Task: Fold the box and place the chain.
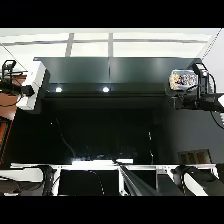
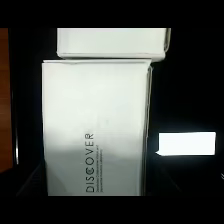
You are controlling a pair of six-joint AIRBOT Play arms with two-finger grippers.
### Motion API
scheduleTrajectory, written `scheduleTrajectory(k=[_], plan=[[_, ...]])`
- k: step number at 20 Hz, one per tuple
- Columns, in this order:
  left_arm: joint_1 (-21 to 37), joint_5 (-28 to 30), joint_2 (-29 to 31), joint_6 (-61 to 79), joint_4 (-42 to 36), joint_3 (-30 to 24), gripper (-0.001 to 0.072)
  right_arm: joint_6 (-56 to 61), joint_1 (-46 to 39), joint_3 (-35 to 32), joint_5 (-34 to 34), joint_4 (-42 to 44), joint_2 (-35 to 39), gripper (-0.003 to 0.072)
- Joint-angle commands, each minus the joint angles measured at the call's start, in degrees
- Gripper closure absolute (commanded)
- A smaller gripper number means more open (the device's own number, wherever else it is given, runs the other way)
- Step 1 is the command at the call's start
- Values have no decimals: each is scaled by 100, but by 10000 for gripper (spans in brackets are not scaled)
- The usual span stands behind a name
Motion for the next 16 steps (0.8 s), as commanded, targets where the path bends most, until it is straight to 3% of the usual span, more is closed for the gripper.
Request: scheduleTrajectory(k=[1, 3, 7, 8, 9, 10, 11, 14, 16], plan=[[-2, -1329, 184, -337, 35, 422, -4, -4, 4, 2, -24, 24, 2, 673], [26, -1766, 426, -496, 39, 435, -2, -9, 24, 2, -140, 179, 2, 673], [103, -1947, 1204, -1121, 31, 396, 38, -203, 105, 2, -308, 186, 2, 673], [83, -1937, 1432, -1211, 15, 332, 87, -205, 105, 2, -361, 184, 2, 673], [72, -1915, 1694, -1222, -72, 205, 254, -205, 105, 2, -442, 186, 2, 673], [57, -1878, 1956, -1215, -221, 22, 508, -205, 109, 2, -505, 188, 2, 674], [44, -1794, 2249, -1097, -463, -236, 679, -225, 120, 2, -568, 188, 2, 673], [-162, -868, 3432, -702, -1541, -1598, 682, -339, 131, 2, -750, 205, 2, 674], [-623, 264, 4328, 28, -2203, -2776, 682, -610, 269, -9, -1209, 232, -31, 674]])
